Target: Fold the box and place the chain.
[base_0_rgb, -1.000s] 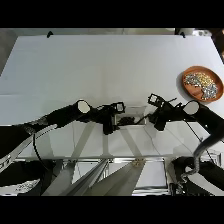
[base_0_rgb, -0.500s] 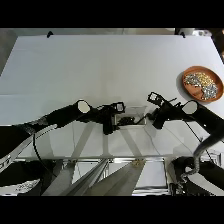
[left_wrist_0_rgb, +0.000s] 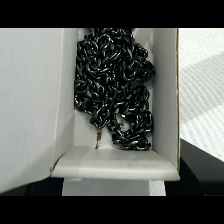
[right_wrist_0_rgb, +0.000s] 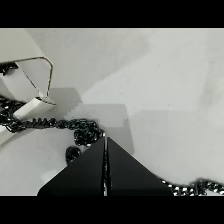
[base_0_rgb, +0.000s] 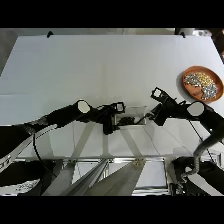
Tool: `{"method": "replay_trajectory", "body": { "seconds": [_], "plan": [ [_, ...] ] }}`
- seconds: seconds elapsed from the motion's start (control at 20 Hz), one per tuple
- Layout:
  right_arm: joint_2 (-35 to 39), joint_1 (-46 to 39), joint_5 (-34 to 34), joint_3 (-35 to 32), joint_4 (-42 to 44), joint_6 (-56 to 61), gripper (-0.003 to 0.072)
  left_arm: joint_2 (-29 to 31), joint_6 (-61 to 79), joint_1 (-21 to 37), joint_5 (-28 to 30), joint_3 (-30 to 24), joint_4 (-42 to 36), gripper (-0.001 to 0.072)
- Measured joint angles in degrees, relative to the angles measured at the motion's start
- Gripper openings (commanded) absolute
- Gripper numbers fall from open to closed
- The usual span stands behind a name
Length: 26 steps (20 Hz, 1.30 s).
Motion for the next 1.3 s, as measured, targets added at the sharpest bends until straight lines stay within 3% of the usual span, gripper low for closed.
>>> {"method": "replay_trajectory", "body": {
  "seconds": [0.05,0.1,0.7,0.85,1.05,1.2,1.3],
  "plan": [
    [0.11,0.02,-0.09,0.00,-0.28,0.00,0.0265,0.00,0.00,0.00,0.00,0.00,0.00,0.0438],
    [0.13,0.02,-0.15,0.02,-0.50,-0.17,0.0372,0.00,0.02,0.00,0.00,0.00,0.02,0.0438],
    [-5.20,2.80,1.16,0.02,-1.49,-3.13,0.0311,0.00,0.02,0.00,0.00,0.00,0.02,0.0438],
    [-5.64,3.82,-0.57,0.00,-1.60,-3.23,0.0220,0.00,0.02,0.00,0.00,0.00,0.02,0.0438],
    [-6.95,4.26,-1.55,0.00,-1.77,-2.78,0.0207,0.00,0.02,0.00,0.00,0.00,0.02,0.0438],
    [-8.72,4.35,-1.73,0.04,-1.70,-1.31,0.0020,0.00,0.02,0.00,0.00,0.00,0.02,0.0438],
    [-9.22,4.39,-1.49,0.04,-1.70,-0.87,0.0020,0.00,0.02,0.00,0.00,0.00,0.02,0.0438]
  ]
}}
